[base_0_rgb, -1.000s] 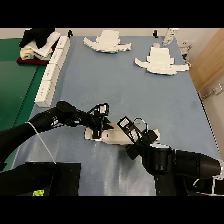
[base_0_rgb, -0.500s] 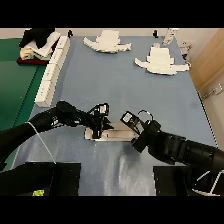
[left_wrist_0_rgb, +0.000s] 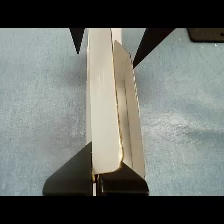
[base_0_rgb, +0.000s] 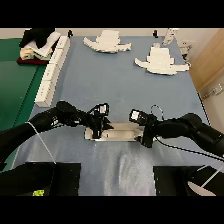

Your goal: Fold the box.

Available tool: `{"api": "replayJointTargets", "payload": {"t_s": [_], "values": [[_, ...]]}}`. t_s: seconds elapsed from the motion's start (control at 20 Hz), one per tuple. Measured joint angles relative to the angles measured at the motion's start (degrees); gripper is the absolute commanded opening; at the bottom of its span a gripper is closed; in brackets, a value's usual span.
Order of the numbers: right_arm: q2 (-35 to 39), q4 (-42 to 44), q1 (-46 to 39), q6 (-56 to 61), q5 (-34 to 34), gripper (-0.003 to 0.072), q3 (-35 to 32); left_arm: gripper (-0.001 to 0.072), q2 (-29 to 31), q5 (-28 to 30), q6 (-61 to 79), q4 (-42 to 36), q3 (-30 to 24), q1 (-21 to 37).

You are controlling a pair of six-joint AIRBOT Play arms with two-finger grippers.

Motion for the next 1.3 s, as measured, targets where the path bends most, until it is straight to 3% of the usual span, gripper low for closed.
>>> {"api": "replayJointTargets", "payload": {"t_s": [0.15, 0.35, 1.3], "values": [[-1.79, 10.25, -5.97, -14.60, -2.95, 0.0720, -0.76, 0.0012, 0.00, 0.00, 0.00, 0.00, 0.00, 0.00], [-4.20, 15.45, -9.05, -23.08, -3.85, 0.0720, -1.07, 0.0012, 0.00, 0.00, 0.02, 0.00, 0.00, 0.00], [-7.80, 18.62, -9.35, -29.46, -4.37, 0.0720, -1.16, 0.0012, 0.00, -0.02, 0.00, 0.00, 0.00, 0.00]]}}
